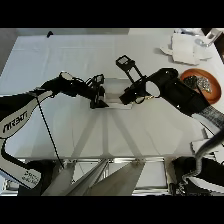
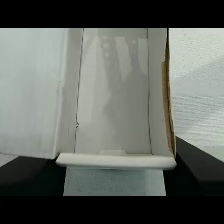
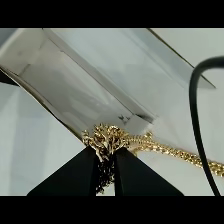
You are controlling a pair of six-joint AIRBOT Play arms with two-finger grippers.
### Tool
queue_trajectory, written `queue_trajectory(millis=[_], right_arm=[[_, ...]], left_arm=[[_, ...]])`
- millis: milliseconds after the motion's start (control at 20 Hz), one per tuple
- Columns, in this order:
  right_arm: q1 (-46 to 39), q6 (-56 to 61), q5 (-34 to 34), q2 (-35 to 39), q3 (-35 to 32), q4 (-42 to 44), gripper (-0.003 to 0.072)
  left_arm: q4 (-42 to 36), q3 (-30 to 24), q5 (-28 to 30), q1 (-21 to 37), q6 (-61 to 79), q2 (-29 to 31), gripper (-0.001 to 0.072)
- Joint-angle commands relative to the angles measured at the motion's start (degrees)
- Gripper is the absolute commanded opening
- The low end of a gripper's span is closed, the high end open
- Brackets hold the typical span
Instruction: Fold the box and place the chain.
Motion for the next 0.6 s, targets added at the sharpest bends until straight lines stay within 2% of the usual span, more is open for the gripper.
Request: queue_trajectory(millis=[0,450,550], right_arm=[[1.11,-0.02,-3.72,-1.68,0.07,2.34,0.0011],[3.98,-0.02,-15.96,-5.35,0.70,8.70,0.0009],[3.98,-0.02,-15.93,-6.49,2.67,8.83,0.0009]], left_arm=[[0.02,0.00,0.02,0.00,0.00,0.00,0.0394],[0.02,0.00,0.02,0.00,0.00,0.00,0.0394],[0.02,0.00,0.02,0.00,0.00,0.00,0.0394]])
